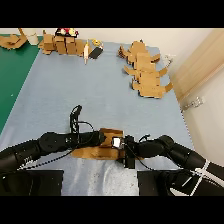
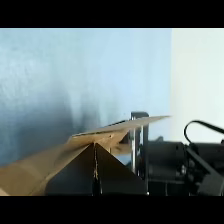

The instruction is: Fold the box.

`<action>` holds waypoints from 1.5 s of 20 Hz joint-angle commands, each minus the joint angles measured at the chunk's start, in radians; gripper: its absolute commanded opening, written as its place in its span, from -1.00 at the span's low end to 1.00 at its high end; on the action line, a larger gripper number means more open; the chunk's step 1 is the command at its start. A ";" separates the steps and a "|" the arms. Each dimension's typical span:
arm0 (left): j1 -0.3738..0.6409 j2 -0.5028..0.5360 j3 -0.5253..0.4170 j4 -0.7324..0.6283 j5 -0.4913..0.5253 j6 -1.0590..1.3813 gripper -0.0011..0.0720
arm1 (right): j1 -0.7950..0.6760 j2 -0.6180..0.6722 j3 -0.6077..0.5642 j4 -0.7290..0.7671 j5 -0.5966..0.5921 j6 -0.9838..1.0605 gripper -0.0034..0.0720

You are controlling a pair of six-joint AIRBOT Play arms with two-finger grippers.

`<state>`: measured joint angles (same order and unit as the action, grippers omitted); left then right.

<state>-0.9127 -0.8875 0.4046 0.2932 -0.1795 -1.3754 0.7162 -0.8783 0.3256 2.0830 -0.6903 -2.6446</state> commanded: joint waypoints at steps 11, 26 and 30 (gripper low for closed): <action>0.042 -0.179 0.045 0.002 -0.018 0.027 -0.94 | 0.001 0.001 0.000 0.000 0.000 0.000 0.48; 0.221 -0.249 0.106 0.074 -0.193 0.153 -0.94 | 0.001 0.001 0.000 0.000 -0.007 0.000 0.42; 0.288 -0.143 0.108 0.118 -0.333 0.419 -0.95 | 0.001 0.001 0.000 0.000 -0.007 0.000 0.42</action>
